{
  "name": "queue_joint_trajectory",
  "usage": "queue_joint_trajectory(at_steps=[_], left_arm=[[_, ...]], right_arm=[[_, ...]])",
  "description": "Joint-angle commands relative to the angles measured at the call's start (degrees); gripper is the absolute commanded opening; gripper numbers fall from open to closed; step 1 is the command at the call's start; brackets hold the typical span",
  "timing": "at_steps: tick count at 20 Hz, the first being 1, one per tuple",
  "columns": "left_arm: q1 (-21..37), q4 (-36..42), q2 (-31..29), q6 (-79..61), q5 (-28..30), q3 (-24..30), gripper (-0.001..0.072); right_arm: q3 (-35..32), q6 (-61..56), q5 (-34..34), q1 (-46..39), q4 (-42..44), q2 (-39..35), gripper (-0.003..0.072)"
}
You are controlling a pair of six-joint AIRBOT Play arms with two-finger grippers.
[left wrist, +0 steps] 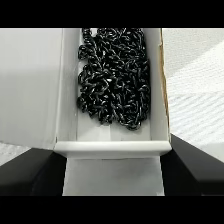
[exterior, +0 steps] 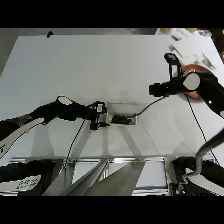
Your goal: Fold the box and place the chain.
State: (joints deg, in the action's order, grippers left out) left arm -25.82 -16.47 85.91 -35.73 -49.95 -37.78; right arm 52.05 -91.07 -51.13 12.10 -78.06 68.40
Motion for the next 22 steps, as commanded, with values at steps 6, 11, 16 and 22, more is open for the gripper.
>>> queue_joint_trajectory(at_steps=[6, 11, 16, 22], left_arm=[[0.02, -0.02, -0.02, 0.00, 0.00, 0.00, 0.0070], [0.02, -0.02, -0.02, 0.00, 0.00, 0.00, 0.0070], [0.02, -0.02, -0.02, 0.00, 0.00, 0.00, 0.0070], [0.02, -0.02, -0.02, 0.00, 0.00, 0.00, 0.0070]], right_arm=[[0.07, -3.72, -3.67, -1.44, -5.44, 10.97, 0.0399], [0.07, -4.37, -1.49, -1.44, -5.49, 11.63, 0.0397], [0.07, -5.16, 0.17, -1.44, -5.49, 11.89, 0.0391], [0.07, -7.63, -1.18, -1.44, -5.29, 14.60, 0.0181]])
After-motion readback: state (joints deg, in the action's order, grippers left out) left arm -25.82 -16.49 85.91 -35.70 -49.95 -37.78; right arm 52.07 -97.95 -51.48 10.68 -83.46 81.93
